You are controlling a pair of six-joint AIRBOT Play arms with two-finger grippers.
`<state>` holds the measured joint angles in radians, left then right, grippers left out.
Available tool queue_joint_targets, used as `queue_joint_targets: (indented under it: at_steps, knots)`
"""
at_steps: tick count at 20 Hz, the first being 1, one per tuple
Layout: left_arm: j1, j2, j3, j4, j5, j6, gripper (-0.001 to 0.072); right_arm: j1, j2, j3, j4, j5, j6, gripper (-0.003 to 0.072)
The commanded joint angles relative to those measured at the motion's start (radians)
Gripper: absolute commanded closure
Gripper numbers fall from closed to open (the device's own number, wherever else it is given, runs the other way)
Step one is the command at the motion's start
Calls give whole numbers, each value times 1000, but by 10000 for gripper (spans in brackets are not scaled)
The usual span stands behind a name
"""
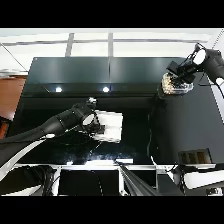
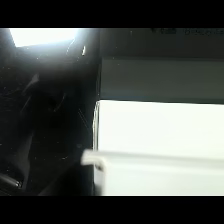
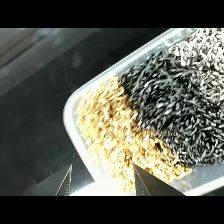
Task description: Fold the box and place the chain.
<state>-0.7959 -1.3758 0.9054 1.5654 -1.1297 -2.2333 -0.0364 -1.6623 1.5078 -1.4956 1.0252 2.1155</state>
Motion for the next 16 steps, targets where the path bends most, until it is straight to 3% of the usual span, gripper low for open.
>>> queue_joint_targets:
  at_steps: [1,5,12,14,15,16]
  knots:
    - [1,-1,1,-3,-1,0,682,-24,-82,63,29,45,149,243]
    - [1,-1,1,-3,-1,0,682,-44,-111,63,68,92,171,241]
    - [1,-1,1,-3,-2,0,682,-39,-175,63,153,56,103,251]
    - [1,-1,1,-3,-2,0,682,-43,-176,64,161,51,43,568]
    - [0,-1,1,-3,-2,0,682,-50,-175,69,172,62,10,662]
    - [0,-1,1,-4,-2,0,682,-54,-174,80,180,80,-21,663]
